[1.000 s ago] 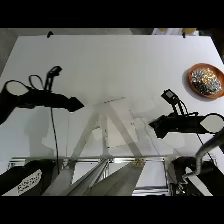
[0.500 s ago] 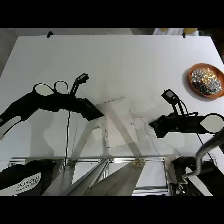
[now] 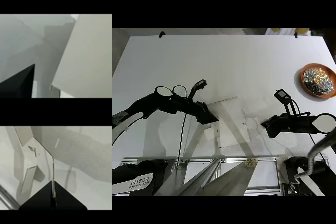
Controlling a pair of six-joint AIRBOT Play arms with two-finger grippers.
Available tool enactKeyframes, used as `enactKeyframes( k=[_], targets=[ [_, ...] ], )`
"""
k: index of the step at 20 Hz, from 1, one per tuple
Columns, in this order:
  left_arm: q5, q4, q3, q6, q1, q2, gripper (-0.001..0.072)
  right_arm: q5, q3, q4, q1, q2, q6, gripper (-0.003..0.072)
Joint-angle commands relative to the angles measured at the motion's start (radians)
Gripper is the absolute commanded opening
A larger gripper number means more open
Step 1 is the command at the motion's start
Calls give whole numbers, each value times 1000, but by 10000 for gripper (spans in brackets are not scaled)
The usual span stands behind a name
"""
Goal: Fold the box and place the chain.
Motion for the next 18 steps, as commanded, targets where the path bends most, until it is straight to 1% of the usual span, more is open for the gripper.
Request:
enactKeyframes(
  k=[1, 2, 3, 4, 6, 7, 8, 9, 11, 12, 13, 15, 16, 18],
  targets=[
    [-22, -63, 0, 92, -1, -22, 464, 0, 0, 0, 1, 1, 12, 13],
    [-27, -61, 0, 106, -1, -22, 357, 0, 0, 0, 1, 1, 12, 13],
    [-40, -53, 0, 121, 0, -22, 269, 0, 0, 0, 1, 1, 12, 13],
    [-55, -48, 0, 138, 0, -22, 236, 0, 0, 0, 1, 1, 13, 13],
    [-71, -47, 0, 169, 0, -22, 65, 0, 0, 0, 1, 1, 12, 13],
    [-76, -47, 0, 194, 0, -22, 4, 0, 0, 2, 1, 1, 12, 13],
    [-82, -48, 0, 217, 0, -21, 4, 0, 0, 2, 1, 1, 12, 15],
    [-84, -47, 2, 235, 0, -21, 3, 0, 0, 7, 1, 1, 12, 40],
    [-81, -35, 19, 252, -3, -14, 2, 1, 4, 27, 1, 1, 12, 225],
    [-76, 14, 42, 251, -14, -6, 1, 7, 14, 28, 1, 2, 12, 286],
    [-67, 87, 68, 238, -34, 2, 1, 16, 27, 27, 1, 2, 12, 320],
    [-30, 243, 124, 199, -95, 10, 1, 41, 65, 17, 1, 2, 12, 339],
    [-1, 290, 141, 219, -130, 11, 2, 55, 88, 11, 1, 2, 12, 339],
    [98, 298, 143, 285, -187, 9, 2, 66, 123, -2, 1, 2, 13, 339]
  ],
)
